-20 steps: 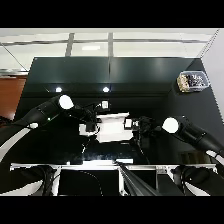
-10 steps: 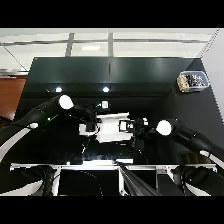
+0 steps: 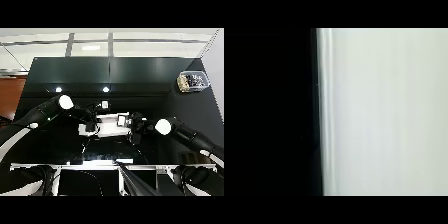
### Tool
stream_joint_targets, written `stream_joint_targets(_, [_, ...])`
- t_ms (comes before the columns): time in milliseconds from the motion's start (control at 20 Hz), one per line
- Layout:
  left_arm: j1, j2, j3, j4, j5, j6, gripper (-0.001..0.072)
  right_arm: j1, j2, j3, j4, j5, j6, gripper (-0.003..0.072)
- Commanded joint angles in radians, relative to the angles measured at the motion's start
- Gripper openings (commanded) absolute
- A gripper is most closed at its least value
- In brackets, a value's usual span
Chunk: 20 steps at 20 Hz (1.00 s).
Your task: Fold the box and place the chain.
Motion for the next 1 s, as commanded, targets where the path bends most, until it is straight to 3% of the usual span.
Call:
stream_joint_targets(0, [0.000, 0.000, -0.001, 0.000, -0.001, 0.000, 0.0029, -0.035, 0.018, 0.042, -0.001, -0.010, 0.004, 0.0705])
stream_joint_targets(550, [0.000, 0.000, -0.001, 0.000, -0.001, 0.000, 0.0029, -0.126, 0.028, 0.048, 0.000, 0.036, -0.042, 0.0705])
stream_joint_targets(700, [0.000, 0.000, -0.001, 0.000, -0.001, 0.000, 0.0029, -0.130, 0.027, 0.048, 0.049, 0.112, -0.127, 0.0705])
stream_joint_targets(950, [0.000, 0.000, -0.001, 0.000, -0.001, 0.000, 0.0029, -0.142, -0.002, 0.048, 0.219, 0.111, -0.318, 0.0705])
